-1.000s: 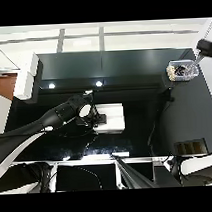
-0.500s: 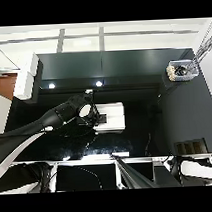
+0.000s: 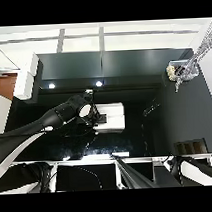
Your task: Fold the box and place the chain.
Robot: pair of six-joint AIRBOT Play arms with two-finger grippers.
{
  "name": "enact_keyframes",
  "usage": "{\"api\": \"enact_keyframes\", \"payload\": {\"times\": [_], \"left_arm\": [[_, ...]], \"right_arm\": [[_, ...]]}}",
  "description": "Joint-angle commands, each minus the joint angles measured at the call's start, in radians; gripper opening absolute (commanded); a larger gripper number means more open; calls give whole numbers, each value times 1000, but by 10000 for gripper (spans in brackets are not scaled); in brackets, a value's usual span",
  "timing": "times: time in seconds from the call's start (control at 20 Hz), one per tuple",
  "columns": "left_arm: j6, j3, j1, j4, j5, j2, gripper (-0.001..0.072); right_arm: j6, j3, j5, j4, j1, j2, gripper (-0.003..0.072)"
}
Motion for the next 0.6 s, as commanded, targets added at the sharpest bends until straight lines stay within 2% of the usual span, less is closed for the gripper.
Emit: {"api": "enact_keyframes", "payload": {"times": [0.0,0.25,0.3,0.55], "left_arm": [[0,1,0,0,1,0,31],[0,1,0,0,2,0,31],[0,1,0,0,2,0,31],[0,1,0,0,1,0,31]], "right_arm": [[-40,0,-115,42,104,67,18],[-52,-6,-213,43,266,107,18],[-51,-8,-247,43,339,107,18],[-31,-20,-263,43,510,107,18]]}}
